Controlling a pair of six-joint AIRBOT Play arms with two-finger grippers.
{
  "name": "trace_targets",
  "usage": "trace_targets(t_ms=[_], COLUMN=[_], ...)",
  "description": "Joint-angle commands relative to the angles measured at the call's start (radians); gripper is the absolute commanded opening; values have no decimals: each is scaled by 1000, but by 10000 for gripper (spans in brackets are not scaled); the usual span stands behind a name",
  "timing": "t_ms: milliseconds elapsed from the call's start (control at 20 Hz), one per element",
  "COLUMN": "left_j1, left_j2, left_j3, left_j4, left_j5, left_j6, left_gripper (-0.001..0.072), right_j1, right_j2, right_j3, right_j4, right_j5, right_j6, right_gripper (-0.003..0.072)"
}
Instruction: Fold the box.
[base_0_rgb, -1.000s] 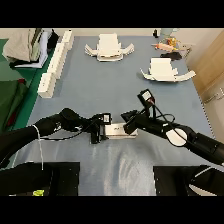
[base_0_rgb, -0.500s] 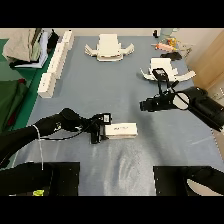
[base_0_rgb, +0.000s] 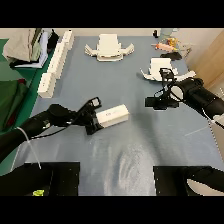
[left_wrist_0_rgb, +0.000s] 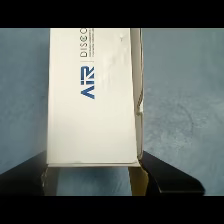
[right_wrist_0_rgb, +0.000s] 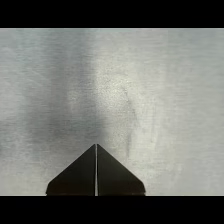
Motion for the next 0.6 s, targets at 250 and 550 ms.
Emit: trace_targets(t_ms=[250,550], left_j1=[559,988], left_j2=[325,336], left_j3=[1,0], left_j4=[457,464], left_j5=[-341,-363], left_j6=[-639,-627], left_gripper=[475,475], right_j1=[0,0], right_j2=[-5,-12], right_j3=[2,2], right_j4=[-24,-24], right_j5=[-32,-47], right_j6=[-11,-55], right_gripper=[6,5])
